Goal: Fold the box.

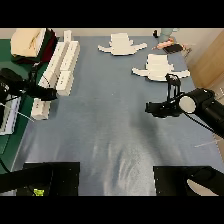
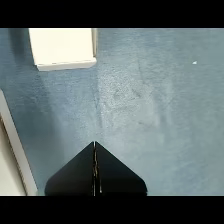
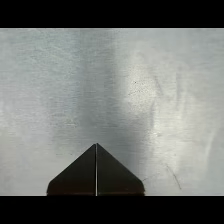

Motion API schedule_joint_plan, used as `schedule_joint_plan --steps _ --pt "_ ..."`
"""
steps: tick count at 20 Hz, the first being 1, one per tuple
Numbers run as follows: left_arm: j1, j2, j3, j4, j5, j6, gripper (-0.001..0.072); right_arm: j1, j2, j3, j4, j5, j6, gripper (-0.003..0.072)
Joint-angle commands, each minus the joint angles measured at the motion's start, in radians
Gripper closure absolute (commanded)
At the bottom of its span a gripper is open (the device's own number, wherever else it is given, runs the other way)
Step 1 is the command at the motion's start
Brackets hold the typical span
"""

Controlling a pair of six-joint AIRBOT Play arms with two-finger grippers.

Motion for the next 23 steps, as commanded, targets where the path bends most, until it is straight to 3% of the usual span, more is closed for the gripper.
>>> schedule_joint_plan --steps 1,4,7,12,23 --pt "-0.031 0.056 0.062 -0.006 -0.129 -0.051 0.0694 0.001 -0.001 0.001 0.053 -0.045 -0.049 0.0684" --pt "-0.097 0.146 0.058 -0.006 -0.102 -0.068 0.0696 0.001 -0.054 0.043 0.111 -0.055 -0.087 0.0684" --pt "-0.207 0.233 -0.008 -0.008 -0.059 -0.071 0.0695 0.001 -0.200 0.162 0.202 -0.033 -0.192 0.0684" --pt "-0.396 0.251 -0.064 -0.006 0.002 -0.131 0.0692 0.001 -0.367 0.303 0.340 -0.046 -0.249 0.0684" --pt "-0.433 0.251 -0.064 -0.013 -0.022 -0.135 0.0692 0.000 -0.367 0.304 0.349 -0.048 -0.248 0.0683"
